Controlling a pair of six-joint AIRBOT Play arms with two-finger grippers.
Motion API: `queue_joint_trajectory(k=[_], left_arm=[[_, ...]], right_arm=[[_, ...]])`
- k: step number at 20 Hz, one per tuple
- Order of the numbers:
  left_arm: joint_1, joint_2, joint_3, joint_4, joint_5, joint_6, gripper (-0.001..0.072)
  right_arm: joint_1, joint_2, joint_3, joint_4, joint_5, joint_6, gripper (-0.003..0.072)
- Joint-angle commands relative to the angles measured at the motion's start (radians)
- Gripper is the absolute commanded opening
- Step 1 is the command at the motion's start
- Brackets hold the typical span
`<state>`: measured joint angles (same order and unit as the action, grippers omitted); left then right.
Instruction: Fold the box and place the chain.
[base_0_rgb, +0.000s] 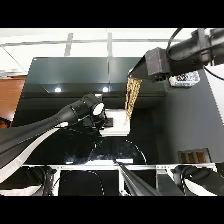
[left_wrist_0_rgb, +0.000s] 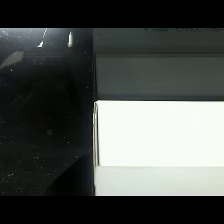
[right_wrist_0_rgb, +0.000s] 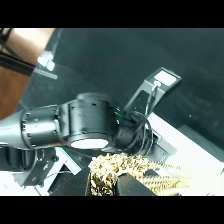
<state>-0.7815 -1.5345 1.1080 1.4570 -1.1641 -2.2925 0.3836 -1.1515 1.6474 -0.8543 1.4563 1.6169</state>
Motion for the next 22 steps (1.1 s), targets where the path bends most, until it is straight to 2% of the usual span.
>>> queue_joint_trajectory(k=[1,6,14,19,22], left_arm=[[0.0,0.0,0.0,0.0,0.0,0.0,0.003],[0.001,0.0,0.0,0.0,0.0,0.0,0.003],[0.001,0.0,0.0,0.001,0.001,0.0,0.003],[0.001,0.0,0.0,0.0,0.0,0.001,0.003],[0.001,0.0,0.0,0.0,0.0,0.001,0.003]], right_arm=[[0.001,0.009,-0.035,-0.018,0.0,-0.002,0.0005],[0.001,0.078,-0.035,-0.005,-0.005,-0.001,0.0006],[0.001,0.1,-0.035,0.223,-0.105,-0.06,0.0006],[0.002,0.099,-0.05,0.112,-0.061,-0.049,0.0005],[0.008,0.099,-0.15,0.093,-0.052,-0.05,0.0005]])
